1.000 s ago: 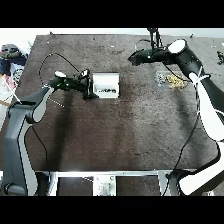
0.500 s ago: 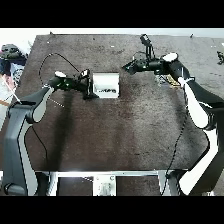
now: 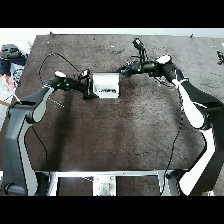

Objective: Fold the box and place the chain.

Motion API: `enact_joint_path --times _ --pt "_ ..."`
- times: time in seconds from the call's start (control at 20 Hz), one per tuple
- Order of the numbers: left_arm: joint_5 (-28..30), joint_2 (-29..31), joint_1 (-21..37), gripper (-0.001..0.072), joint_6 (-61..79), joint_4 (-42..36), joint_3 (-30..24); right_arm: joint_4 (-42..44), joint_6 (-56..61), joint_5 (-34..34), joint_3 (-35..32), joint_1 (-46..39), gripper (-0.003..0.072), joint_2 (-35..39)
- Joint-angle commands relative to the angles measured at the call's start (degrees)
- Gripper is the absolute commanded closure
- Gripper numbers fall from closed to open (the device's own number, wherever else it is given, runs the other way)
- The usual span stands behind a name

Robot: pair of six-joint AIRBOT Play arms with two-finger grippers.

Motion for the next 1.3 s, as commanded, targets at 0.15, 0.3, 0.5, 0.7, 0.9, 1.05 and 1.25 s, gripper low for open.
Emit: enact_joint_path --times 0.15,0.3,0.5,0.7,0.9,1.05,1.25 --pt "0.0 0.0 0.1 0.0263 0.0 0.0 0.0 -3.2 -4.4 7.7 0.0 1.8 0.0533 0.0" --pt "0.0 0.0 0.1 0.0263 0.0 0.0 0.0 -7.2 -6.0 9.2 0.0 3.3 0.0443 0.2" --pt "0.0 0.0 0.1 0.0263 0.0 0.0 0.0 -8.6 -11.0 9.1 0.0 5.4 0.0443 0.6" --pt "0.0 0.0 0.1 0.0263 0.0 0.0 0.0 -8.6 -14.5 10.0 0.0 6.9 0.0395 0.6" --pt "0.0 0.0 0.1 0.0263 0.0 0.0 0.0 -8.6 -15.6 9.3 0.0 7.6 0.0333 0.5" --pt "0.0 0.0 0.1 0.0263 0.0 0.0 0.0 -8.8 -15.6 7.4 0.0 7.6 0.035 0.5" --pt "0.0 0.0 0.1 0.0263 0.0 0.0 0.0 -9.5 -17.0 3.9 0.0 7.8 0.035 0.5"
